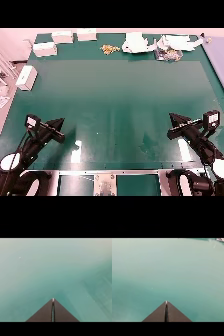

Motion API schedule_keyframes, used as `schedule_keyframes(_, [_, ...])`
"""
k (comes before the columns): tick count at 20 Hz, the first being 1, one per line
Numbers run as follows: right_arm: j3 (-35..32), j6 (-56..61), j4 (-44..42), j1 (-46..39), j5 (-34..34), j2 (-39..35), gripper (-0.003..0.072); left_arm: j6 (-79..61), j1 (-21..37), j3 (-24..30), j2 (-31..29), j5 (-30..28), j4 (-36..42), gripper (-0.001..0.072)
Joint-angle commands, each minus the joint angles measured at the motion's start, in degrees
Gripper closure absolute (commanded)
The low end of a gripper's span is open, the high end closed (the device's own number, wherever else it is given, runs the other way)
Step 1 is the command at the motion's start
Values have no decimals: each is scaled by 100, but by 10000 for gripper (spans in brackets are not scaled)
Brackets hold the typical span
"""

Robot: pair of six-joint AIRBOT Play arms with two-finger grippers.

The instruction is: Fold the box and place the chain.

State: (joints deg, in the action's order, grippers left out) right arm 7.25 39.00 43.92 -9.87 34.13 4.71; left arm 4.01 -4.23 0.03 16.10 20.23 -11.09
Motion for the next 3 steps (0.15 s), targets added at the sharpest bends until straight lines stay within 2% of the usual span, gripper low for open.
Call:
schedule_keyframes(1, [-4, 0, 2, 0, -7, -4, 681, 2, -2, 9, -7, -4, -2, 689])
schedule_keyframes(3, [-4, 2, 2, 0, -7, -2, 681, 2, -2, 9, -7, -4, -2, 689])
